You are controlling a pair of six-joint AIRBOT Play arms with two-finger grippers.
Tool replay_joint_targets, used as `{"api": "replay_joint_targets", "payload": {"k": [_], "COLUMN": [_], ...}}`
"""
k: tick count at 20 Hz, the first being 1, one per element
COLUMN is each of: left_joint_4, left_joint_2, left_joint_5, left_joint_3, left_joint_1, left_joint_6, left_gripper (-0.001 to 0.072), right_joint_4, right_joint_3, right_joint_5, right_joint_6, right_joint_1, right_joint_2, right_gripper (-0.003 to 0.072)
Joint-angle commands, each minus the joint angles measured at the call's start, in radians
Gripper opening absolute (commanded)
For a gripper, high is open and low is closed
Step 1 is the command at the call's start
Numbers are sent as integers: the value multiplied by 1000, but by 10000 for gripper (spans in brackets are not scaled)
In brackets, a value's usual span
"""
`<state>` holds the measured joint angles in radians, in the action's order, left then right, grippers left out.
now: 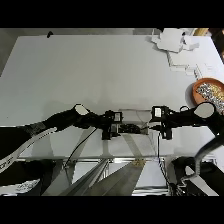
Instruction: Fold the box and place the chain.
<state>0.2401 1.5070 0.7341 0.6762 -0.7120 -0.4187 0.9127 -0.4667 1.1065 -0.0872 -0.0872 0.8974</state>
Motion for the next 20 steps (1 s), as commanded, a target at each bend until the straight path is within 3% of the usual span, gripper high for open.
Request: {"api": "replay_joint_targets", "payload": {"k": [1,5,6,9,19,20], "left_joint_4": [0,0,0,0,0,0], "left_joint_2": [-1,-1,-1,-1,-1,-1], "left_joint_5": [0,0,0,0,0,0], "left_joint_3": [0,0,0,0,0,0], "left_joint_1": [0,0,0,0,0,0], "left_joint_6": [0,0,0,0,0,0], "left_gripper": [217,217,217,217,217,217], "right_joint_4": [11,20,23,21,-19,-19], "right_joint_3": [2,16,17,19,20,20], "right_joint_5": [8,6,6,2,-11,-11], "right_joint_6": [2,1,1,0,0,0], "right_joint_1": [-1,-1,-1,-1,-1,-1], "right_joint_2": [1,1,1,1,14,14], "right_gripper": [216,212,171,158,154,107]}}
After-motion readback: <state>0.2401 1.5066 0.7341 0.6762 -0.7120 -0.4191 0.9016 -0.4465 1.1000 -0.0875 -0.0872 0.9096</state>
